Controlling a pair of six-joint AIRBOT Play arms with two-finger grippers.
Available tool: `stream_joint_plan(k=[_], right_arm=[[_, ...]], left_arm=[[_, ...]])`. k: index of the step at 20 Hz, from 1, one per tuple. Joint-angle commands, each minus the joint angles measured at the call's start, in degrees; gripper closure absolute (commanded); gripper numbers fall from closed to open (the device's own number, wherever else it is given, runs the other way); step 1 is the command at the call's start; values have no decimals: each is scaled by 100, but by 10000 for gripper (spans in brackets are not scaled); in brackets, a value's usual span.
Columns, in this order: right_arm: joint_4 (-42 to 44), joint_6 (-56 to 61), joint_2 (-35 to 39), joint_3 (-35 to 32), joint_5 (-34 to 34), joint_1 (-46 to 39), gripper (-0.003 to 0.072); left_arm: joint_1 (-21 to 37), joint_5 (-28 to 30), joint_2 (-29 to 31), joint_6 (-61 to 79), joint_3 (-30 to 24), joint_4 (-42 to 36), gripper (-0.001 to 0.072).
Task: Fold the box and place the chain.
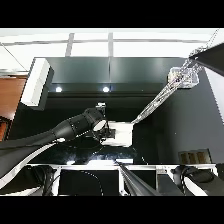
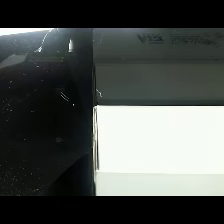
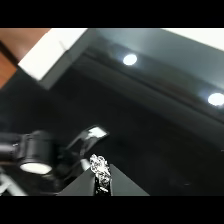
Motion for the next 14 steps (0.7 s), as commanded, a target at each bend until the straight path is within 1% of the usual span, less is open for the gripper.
stream_joint_plan(k=[1, 5, 11, 14], right_arm=[[170, 376, 4, -2, 94, 345, 684], [195, 507, 4, -2, 109, 592, 684], [466, 579, 4, -2, 120, 723, 685], [839, 577, 4, -2, -160, 723, 684]], left_arm=[[2, -2, -4, 2, -2, 2, 684], [2, -2, -4, 2, -2, 0, 684], [2, 0, -4, 2, -2, 2, 684], [2, 0, -4, 2, -2, 2, 684]])
